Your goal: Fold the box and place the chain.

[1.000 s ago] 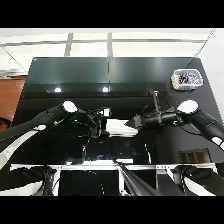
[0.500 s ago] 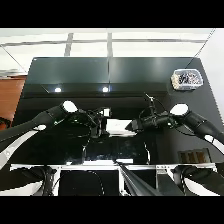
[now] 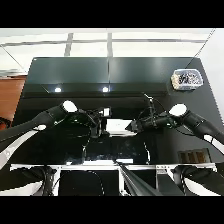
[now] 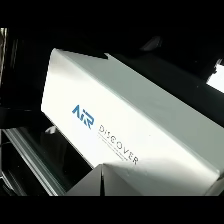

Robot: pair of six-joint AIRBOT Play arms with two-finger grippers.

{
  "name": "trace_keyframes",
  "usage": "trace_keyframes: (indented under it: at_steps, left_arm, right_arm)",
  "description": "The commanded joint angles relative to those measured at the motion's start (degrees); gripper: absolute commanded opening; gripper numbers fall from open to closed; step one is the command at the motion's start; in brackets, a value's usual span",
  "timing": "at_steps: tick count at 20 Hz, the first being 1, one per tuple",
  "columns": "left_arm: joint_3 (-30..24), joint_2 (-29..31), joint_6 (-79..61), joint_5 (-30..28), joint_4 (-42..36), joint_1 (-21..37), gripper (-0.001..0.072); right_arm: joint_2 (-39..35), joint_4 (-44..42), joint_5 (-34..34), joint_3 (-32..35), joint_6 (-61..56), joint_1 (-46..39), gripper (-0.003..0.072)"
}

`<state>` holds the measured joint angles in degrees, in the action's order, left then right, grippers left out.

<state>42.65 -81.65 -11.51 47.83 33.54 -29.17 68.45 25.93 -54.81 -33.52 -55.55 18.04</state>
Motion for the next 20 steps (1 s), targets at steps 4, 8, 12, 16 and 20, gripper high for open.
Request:
trace_keyframes:
  at_steps: [4,8,12,16,20]
  left_arm:
    - [0.02,0.04,-0.07,0.37,0.07,0.00,0.0404]
    - [0.02,0.59,-0.07,0.15,0.07,0.04,0.0410]
    - [0.04,5.01,3.87,0.61,0.55,1.64,0.0718]
    - [0.11,12.07,10.88,4.17,3.65,4.63,0.0717]
    - [3.48,12.76,12.17,5.09,3.10,0.35,0.0709]
  right_arm:
    - [0.02,0.72,0.90,-0.02,-0.02,-0.04,0.0015]
    - [-3.19,0.98,-8.66,-4.02,-1.01,-6.62,0.0015]
    - [-11.91,3.85,-19.69,-9.31,-1.03,-20.46,0.0015]
    - [-18.88,6.62,-25.94,-9.42,-1.07,-33.46,0.0015]
    - [-19.63,7.58,-25.57,-9.22,-1.05,-36.96,0.0015]
